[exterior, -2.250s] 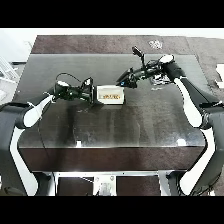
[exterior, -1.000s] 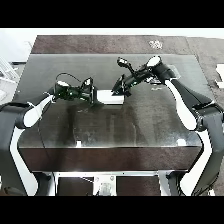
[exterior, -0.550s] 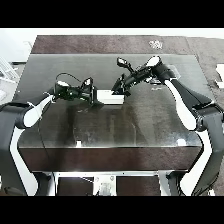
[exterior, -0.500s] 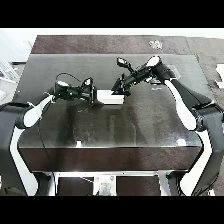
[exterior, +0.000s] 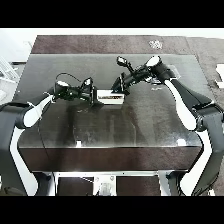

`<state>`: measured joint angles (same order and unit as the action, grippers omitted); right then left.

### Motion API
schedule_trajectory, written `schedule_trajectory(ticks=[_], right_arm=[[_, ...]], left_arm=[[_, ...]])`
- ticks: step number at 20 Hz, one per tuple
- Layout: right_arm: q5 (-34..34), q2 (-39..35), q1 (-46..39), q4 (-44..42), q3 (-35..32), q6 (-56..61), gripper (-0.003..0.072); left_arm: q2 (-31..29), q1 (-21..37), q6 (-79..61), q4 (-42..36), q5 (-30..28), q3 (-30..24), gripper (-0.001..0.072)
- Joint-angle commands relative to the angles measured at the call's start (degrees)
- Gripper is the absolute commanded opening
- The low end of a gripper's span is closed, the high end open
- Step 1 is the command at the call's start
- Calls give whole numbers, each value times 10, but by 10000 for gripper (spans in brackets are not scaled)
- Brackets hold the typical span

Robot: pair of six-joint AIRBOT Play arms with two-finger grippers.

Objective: Fold the box and place the chain.

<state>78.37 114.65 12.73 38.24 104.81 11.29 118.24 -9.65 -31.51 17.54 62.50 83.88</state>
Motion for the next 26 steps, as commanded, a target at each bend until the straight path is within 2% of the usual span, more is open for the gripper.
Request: schedule_trajectory(ticks=[1,7,13,18,26], right_arm=[[-3,0,0,1,1,2,257],[22,0,0,2,1,2,259],[17,0,0,4,0,2,260],[-13,0,4,28,0,26,260],[-7,-2,10,28,-1,33,259]], left_arm=[[0,0,0,0,1,0,471],[0,0,0,0,1,0,471],[0,0,0,0,1,0,471],[0,0,0,0,1,0,471],[0,0,0,0,1,0,471]])
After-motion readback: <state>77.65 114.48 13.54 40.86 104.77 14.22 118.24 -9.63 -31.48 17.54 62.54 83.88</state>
